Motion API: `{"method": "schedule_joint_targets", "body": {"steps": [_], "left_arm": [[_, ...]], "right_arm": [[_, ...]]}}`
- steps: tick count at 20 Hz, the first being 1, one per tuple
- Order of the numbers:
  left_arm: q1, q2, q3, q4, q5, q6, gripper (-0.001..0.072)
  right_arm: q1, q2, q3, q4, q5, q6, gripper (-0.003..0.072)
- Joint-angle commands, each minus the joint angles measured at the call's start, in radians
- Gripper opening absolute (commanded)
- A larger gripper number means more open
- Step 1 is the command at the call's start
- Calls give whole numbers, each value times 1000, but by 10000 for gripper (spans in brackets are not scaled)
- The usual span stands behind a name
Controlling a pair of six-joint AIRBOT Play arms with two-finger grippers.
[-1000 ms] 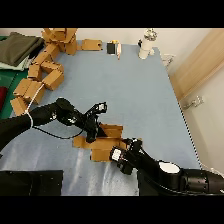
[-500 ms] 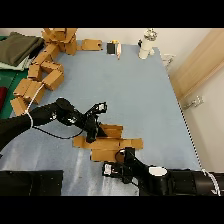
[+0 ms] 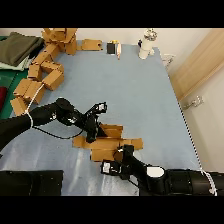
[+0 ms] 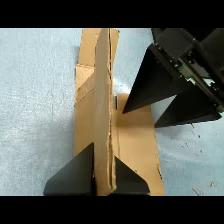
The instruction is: Fold the box.
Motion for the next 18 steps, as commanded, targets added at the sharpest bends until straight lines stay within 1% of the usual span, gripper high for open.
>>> {"method": "schedule_joint_targets", "body": {"steps": [1, 5, 7, 9, 12, 13, 16, 18], "left_arm": [[0, 0, 0, 0, 0, 0, 12], [0, 0, 0, 0, 0, 0, 12], [0, 0, 0, 0, 0, 0, 12], [0, 0, 0, 0, 0, 0, 12], [0, 0, 0, 0, 0, 0, 12], [0, 0, 0, 0, 0, 0, 12], [0, 0, 0, 0, 0, 0, 12], [0, 0, 0, 0, 0, 0, 12]], "right_arm": [[2, 2, 3, -64, -14, 60, 716], [2, 8, 31, -92, -57, 68, 716], [0, 26, 31, -113, -58, 107, 716], [-2, 53, 30, -109, -87, 134, 717], [-78, 95, 30, -80, -98, 128, 717], [-114, 104, 30, -54, -80, 99, 717], [-199, 106, 25, 59, 22, -74, 717], [-244, 108, 25, 64, 71, -113, 717]]}}
